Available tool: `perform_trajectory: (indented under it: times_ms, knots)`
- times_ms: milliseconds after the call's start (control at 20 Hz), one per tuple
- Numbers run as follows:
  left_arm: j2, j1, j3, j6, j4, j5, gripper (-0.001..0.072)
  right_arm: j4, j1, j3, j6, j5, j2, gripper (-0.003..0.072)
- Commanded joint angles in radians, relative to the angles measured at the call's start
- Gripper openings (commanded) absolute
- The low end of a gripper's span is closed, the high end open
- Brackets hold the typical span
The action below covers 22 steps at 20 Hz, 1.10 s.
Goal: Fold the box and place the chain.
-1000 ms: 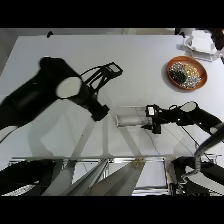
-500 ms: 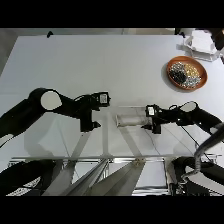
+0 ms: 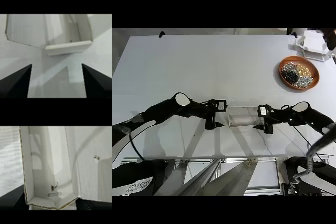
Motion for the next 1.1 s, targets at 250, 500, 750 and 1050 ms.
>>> perform_trajectory:
  times_ms: [250, 500, 750, 1050]
  knots:
    - [-0.112, 0.000, -0.003, 0.121, -0.150, -0.015, 0.0714, 0.000, 0.000, 0.000, 0.000, 0.000, 0.000, 0.0302]
    - [-0.113, -0.013, -0.003, 0.135, -0.156, -0.026, 0.0714, 0.000, 0.000, 0.000, 0.000, 0.000, 0.000, 0.0302]
    - [-0.125, -0.055, -0.002, 0.133, -0.159, 0.024, 0.0714, 0.000, 0.000, 0.000, 0.000, 0.000, 0.000, 0.0302]
    - [-0.125, -0.056, -0.002, 0.131, -0.236, -0.004, 0.0713, 0.000, 0.000, 0.000, 0.000, 0.000, 0.000, 0.0302]
